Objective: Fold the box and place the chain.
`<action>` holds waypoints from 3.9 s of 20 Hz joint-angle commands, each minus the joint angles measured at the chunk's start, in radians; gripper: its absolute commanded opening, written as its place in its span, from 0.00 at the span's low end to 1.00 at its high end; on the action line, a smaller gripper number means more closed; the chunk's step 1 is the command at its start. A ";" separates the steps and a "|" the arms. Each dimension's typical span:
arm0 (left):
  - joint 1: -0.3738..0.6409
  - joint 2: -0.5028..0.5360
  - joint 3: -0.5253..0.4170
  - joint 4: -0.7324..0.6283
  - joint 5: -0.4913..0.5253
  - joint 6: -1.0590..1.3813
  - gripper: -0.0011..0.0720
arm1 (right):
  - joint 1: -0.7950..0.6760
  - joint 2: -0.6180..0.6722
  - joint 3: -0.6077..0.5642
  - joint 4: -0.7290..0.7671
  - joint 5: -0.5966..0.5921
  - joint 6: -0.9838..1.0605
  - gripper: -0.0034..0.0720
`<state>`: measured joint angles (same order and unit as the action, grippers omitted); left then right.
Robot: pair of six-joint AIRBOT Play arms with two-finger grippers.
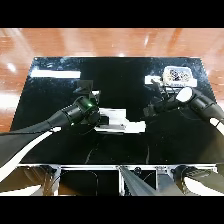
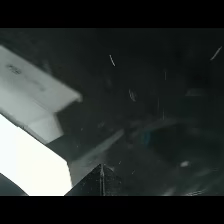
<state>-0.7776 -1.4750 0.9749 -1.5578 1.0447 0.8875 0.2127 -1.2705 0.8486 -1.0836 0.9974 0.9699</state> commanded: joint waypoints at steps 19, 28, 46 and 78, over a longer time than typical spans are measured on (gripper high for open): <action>0.000 0.000 0.000 0.002 0.020 0.000 0.05 | 0.286 -0.106 0.024 0.104 -0.005 -0.650 0.51; 0.000 0.000 0.000 0.002 0.020 0.000 0.05 | 0.274 -0.105 0.024 0.025 0.064 -0.600 0.51; -0.001 0.000 0.000 0.001 0.020 0.000 0.05 | 0.362 -0.106 0.024 0.152 -0.068 -0.653 0.23; -0.001 0.000 0.000 0.001 0.020 0.000 0.05 | 0.030 -0.081 0.024 0.034 0.288 -0.253 0.13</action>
<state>-0.7776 -1.4746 0.9741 -1.5570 1.0653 0.8875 0.3367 -1.3647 0.8715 -1.0485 1.1687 0.5636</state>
